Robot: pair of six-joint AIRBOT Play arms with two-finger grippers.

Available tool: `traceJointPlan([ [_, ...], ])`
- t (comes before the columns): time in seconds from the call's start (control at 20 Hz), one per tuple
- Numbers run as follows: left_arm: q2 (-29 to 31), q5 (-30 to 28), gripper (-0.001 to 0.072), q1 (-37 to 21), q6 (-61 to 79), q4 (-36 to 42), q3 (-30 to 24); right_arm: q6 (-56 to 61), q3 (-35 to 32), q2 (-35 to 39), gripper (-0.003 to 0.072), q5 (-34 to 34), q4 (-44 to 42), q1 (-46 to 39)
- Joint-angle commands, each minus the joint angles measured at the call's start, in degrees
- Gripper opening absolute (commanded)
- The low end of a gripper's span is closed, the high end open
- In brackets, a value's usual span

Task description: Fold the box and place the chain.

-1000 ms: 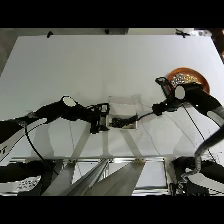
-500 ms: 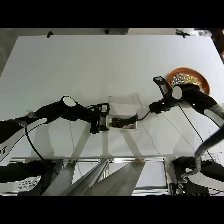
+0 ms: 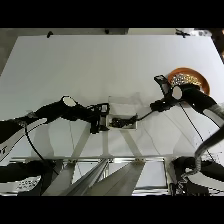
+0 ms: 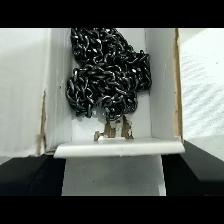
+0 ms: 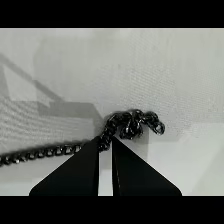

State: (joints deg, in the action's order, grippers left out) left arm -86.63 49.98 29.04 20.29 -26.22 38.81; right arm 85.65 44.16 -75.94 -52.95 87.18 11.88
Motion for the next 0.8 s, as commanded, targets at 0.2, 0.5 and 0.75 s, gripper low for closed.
traceJointPlan([
  [0.2, 0.04, -0.02, 0.0203, 0.00, 0.04, -0.02, 0.02, -0.26, 0.11, 12.44, 0.0008, -1.20, -3.93, 1.36],
  [0.5, 0.04, 0.00, 0.0203, 0.00, 0.02, 0.00, 0.02, -0.68, 0.11, 27.96, 0.0008, 0.90, -18.51, 12.87],
  [0.75, 0.04, 0.00, 0.0203, 0.00, 0.02, 0.00, 0.02, -0.42, 0.11, 28.13, 0.0008, 10.43, -24.09, 23.37],
])
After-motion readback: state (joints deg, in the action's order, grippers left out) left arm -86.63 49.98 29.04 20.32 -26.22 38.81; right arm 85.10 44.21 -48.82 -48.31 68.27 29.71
